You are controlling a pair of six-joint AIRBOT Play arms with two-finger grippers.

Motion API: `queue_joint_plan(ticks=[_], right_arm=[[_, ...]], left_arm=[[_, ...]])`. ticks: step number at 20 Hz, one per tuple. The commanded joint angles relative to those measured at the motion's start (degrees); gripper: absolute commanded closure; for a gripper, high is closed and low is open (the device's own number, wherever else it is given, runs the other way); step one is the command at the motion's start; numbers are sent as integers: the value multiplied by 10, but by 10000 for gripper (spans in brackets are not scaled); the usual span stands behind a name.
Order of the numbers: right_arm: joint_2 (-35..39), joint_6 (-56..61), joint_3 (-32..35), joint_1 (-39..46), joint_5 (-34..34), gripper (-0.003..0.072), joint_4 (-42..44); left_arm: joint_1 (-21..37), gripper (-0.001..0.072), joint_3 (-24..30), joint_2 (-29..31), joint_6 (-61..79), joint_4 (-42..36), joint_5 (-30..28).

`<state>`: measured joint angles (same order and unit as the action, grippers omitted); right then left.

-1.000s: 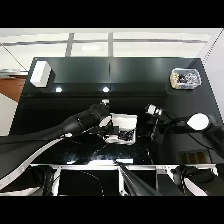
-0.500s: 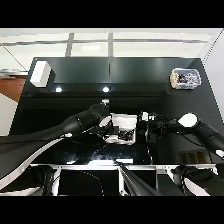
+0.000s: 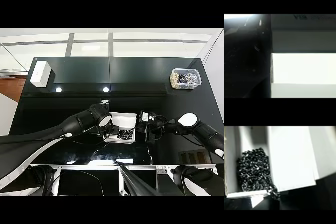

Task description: Fold the box and place the chain.

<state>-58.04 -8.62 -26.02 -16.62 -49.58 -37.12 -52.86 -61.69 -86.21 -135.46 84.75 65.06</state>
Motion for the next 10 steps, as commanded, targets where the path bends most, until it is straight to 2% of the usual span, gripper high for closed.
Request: queue_joint_plan(ticks=[1, 2, 3, 4, 10], right_arm=[[0, -2, 0, -1, -17, 563, 0], [0, -2, 0, 0, -17, 565, -1], [0, -1, 0, 0, -17, 620, -6], [0, 1, 0, 0, -16, 638, -14], [15, 154, -9, 1, -23, 638, -76]], left_arm=[[0, 678, 0, 0, 1, -2, 0], [0, 678, 0, 0, 2, -2, 0], [0, 678, 0, 0, 1, -2, 0], [0, 678, 0, 0, 1, -2, 0], [0, 678, 0, 0, 2, -2, 0]])
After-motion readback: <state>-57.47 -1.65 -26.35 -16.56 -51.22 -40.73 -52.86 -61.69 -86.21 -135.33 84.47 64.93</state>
